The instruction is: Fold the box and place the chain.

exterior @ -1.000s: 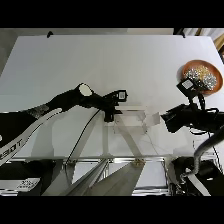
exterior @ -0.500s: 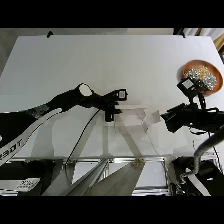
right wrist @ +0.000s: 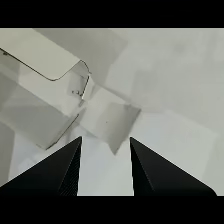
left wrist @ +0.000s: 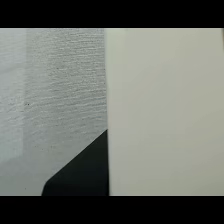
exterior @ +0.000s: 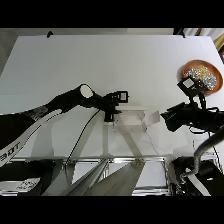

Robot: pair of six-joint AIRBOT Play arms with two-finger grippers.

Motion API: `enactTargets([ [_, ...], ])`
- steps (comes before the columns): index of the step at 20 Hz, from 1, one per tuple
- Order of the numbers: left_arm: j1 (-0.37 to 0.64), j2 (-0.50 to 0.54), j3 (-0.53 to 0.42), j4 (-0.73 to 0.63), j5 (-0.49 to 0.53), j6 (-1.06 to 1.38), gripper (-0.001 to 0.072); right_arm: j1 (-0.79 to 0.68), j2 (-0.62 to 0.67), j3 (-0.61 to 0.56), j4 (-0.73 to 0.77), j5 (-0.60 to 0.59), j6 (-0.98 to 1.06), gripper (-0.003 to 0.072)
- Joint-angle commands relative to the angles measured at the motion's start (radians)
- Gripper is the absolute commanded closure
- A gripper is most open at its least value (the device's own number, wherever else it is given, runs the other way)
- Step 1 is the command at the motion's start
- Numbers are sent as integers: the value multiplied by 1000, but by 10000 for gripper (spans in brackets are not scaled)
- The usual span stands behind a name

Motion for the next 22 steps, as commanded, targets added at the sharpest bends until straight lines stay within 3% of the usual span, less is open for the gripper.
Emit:
enactTargets([
  [1, -6, 1, 1, 17, 9, -1, 704, 1, 0, 1, 0, 0, 0, 347],
  [16, -6, -15, 1, 17, 0, -1, 699, 1, 0, 1, 0, 3, -1, 348],
  [17, -6, -15, 1, 17, 1, -1, 699, 1, 0, 1, 3, 16, -21, 368],
  [20, -6, -15, 1, 17, 0, -1, 699, 1, -5, 1, 74, 112, -205, 639],
  [22, -6, -15, 1, 17, 1, -1, 699, 1, -22, -1, 97, 186, -366, 674],
])
